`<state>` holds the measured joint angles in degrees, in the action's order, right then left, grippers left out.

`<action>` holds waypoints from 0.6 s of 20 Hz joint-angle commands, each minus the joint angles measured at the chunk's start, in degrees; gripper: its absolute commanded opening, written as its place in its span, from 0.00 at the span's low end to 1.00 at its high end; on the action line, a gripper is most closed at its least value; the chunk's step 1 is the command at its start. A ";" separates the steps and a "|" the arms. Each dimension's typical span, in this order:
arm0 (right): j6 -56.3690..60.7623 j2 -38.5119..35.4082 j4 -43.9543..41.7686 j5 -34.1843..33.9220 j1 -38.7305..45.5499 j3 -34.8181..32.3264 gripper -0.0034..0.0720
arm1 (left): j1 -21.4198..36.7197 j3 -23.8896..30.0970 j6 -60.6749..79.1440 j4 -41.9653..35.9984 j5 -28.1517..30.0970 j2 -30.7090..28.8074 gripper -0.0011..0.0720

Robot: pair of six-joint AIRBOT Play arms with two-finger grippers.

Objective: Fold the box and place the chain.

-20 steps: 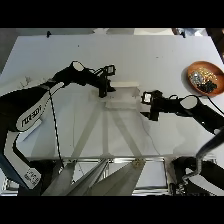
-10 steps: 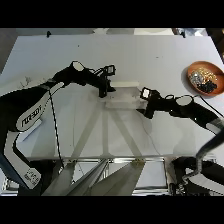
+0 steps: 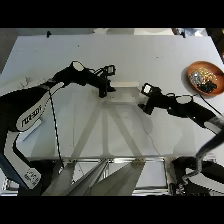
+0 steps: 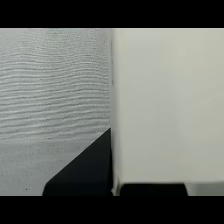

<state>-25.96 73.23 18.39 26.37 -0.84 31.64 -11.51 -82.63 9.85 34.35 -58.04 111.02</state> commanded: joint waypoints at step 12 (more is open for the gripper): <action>-3.04 5.27 -0.61 3.74 2.05 5.73 0.96 | -0.02 0.00 0.00 0.00 0.00 -0.02 0.03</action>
<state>-28.56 76.64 17.78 29.28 0.69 35.73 -11.51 -82.63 9.82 34.35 -58.00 111.02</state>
